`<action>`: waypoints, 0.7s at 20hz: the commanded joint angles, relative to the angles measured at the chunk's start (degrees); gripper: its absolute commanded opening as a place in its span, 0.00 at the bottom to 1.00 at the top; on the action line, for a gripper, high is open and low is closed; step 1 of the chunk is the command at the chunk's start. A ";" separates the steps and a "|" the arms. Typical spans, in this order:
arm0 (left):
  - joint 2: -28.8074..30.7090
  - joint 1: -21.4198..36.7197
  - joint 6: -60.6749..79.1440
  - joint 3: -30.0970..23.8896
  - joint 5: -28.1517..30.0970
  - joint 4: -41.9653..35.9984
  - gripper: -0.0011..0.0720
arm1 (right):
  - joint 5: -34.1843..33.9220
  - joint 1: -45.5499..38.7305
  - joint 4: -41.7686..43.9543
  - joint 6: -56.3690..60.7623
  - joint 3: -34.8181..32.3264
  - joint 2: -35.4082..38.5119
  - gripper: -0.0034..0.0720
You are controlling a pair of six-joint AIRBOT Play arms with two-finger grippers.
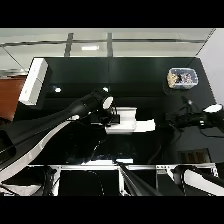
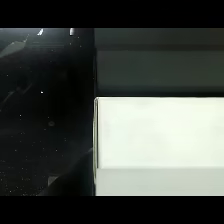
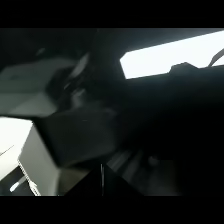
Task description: Fold the box and place the chain.
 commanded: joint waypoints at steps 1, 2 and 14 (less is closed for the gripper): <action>0.00 0.07 -0.02 0.00 -0.04 -0.26 0.06 | 0.42 6.60 12.79 -7.96 -0.92 -7.39 0.07; 0.00 0.07 -0.02 0.00 -0.07 -0.26 0.06 | 0.28 9.27 16.02 -10.16 -0.90 -8.33 0.07; 0.00 0.20 -0.04 0.00 0.66 -0.02 0.06 | 13.79 13.92 13.00 -14.60 8.13 -8.41 0.79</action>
